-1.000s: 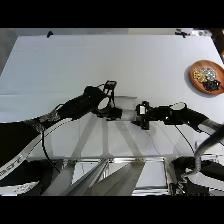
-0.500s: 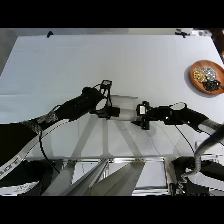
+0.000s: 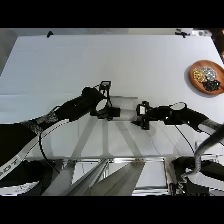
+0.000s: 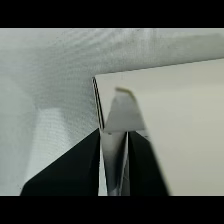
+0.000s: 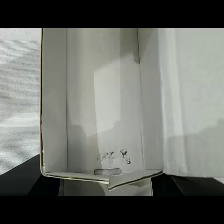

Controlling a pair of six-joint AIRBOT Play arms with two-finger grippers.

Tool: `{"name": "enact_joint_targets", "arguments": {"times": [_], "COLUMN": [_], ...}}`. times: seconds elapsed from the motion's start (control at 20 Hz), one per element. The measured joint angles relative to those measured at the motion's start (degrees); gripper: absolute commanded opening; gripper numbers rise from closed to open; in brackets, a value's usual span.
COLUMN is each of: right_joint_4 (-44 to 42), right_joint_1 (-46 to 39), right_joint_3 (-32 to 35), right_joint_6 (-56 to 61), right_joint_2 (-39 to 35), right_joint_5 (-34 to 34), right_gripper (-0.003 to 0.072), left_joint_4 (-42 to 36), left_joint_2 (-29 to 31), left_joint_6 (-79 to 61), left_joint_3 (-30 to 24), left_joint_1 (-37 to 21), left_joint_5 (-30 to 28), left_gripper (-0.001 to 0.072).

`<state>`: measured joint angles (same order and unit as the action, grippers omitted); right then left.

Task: Fold the box and place the chain.

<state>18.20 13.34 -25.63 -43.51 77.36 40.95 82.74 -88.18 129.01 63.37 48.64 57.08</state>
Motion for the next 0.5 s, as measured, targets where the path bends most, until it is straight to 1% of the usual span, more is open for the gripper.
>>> {"name": "enact_joint_targets", "arguments": {"times": [0.5], "right_joint_4": [-0.2], "right_joint_1": [0.0], "right_joint_3": [0.0], "right_joint_6": [0.2], "right_joint_2": [0.0], "right_joint_5": [0.0], "right_gripper": [0.0422], "left_joint_4": [-0.1], "left_joint_2": [-1.5], "left_joint_6": [0.7], "left_joint_3": [0.0], "left_joint_1": [0.0], "left_joint_5": [0.5], "left_gripper": [0.0174]}}
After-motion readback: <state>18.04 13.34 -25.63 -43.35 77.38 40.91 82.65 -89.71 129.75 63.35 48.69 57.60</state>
